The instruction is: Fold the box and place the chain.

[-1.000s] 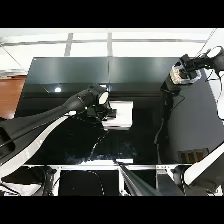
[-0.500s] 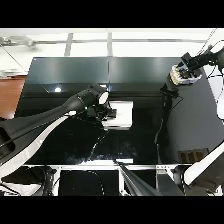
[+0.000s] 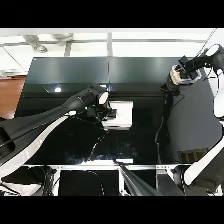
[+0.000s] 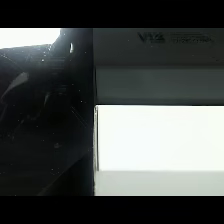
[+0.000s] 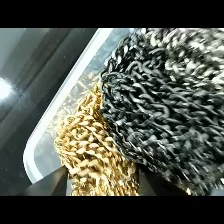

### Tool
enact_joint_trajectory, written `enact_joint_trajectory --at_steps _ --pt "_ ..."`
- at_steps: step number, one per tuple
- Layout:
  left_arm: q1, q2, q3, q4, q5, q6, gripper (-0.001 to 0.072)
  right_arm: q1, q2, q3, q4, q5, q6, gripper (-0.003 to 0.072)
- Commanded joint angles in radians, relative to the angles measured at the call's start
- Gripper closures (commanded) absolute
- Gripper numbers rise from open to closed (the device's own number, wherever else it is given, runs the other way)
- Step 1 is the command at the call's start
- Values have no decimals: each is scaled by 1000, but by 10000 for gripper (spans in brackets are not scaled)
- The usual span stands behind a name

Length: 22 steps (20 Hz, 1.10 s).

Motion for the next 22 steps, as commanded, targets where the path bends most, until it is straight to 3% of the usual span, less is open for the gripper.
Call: enact_joint_trajectory --at_steps 1,2,6,17,22 --pt "1 0 0 0 2 0 681 13 -15 1 1 -4 -15 512" --pt "1 0 0 0 2 0 681 13 -5 2 0 -6 -40 669" --pt "1 0 0 0 2 0 681 5 87 4 -13 -5 -124 674" --pt "1 0 0 0 2 0 681 4 519 4 -51 -8 -381 675" --pt "1 0 0 0 1 0 681 16 709 4 48 101 -566 674"
